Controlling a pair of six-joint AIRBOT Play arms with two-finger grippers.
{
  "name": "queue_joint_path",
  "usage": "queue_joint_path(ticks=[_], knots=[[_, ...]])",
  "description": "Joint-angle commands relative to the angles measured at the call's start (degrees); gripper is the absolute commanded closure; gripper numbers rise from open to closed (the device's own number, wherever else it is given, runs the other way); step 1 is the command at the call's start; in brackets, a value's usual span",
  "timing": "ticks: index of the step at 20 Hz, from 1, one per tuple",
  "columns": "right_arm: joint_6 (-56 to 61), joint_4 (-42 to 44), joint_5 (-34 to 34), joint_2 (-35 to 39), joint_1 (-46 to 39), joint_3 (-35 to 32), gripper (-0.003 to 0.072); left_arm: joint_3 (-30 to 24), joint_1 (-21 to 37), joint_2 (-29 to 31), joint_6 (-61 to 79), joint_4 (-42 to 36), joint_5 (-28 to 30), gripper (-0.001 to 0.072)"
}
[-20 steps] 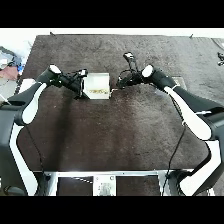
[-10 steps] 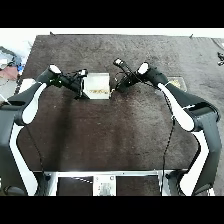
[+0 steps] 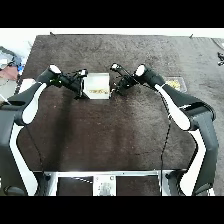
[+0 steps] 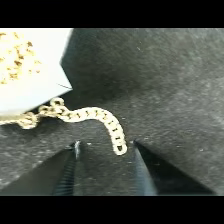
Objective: Fold the box and place the chain.
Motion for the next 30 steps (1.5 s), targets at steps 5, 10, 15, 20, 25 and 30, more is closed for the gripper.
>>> queue_joint_path(ticks=[5,10,15,20,25,30], knots=[[-1.7,-0.4,2.2,-0.9,0.5,0.0,0.068,0.0,0.0,0.0,0.0,0.0,0.1,0.0244],[-1.7,4.7,6.7,7.1,0.6,0.0,0.0677,0.0,0.0,0.0,0.0,0.0,0.1,0.0244],[-3.0,6.8,7.6,17.5,4.3,0.0,0.0677,0.0,0.0,0.0,0.0,0.0,0.1,0.0245],[-4.4,5.6,-0.8,19.9,9.5,0.0,0.0677,0.0,0.0,0.0,0.0,0.0,0.0,0.0244],[-1.5,3.6,-6.0,16.4,10.4,0.0,0.0676,0.0,0.0,0.0,0.0,0.0,0.0,0.0245],[0.1,-0.2,-10.3,15.9,10.4,0.0,0.0236,0.0,0.0,0.0,0.0,0.0,0.0,0.0244]])
